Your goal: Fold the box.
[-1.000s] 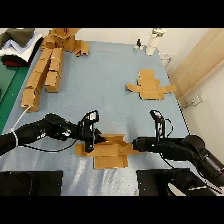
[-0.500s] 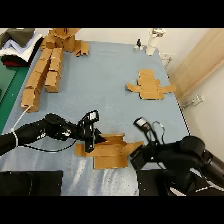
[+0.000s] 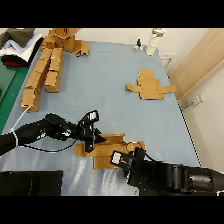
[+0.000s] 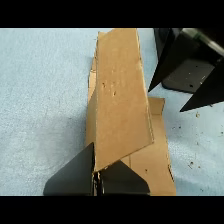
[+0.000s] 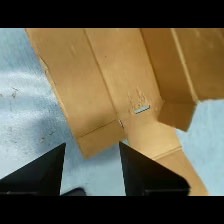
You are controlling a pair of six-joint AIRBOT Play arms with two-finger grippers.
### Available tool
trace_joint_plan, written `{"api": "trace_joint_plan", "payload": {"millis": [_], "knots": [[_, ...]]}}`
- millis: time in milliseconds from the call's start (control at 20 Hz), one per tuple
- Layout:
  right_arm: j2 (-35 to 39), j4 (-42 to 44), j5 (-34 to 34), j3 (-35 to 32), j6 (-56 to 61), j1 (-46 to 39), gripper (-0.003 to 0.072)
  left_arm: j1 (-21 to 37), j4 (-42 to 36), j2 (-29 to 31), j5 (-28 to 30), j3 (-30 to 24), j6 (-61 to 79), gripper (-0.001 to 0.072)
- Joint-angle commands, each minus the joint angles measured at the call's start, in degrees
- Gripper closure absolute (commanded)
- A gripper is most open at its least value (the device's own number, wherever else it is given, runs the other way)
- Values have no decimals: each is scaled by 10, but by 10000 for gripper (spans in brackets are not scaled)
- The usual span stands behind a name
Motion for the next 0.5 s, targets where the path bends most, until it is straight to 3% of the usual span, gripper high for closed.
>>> {"api": "trace_joint_plan", "payload": {"millis": [0,250,450], "knots": [[-61,-68,19,-3,4,24,172,0,0,0,0,0,0,696],[-82,-67,79,-1,4,24,172,0,0,0,0,0,0,696],[-82,-38,80,-1,4,24,171,0,0,0,0,0,0,696]]}}
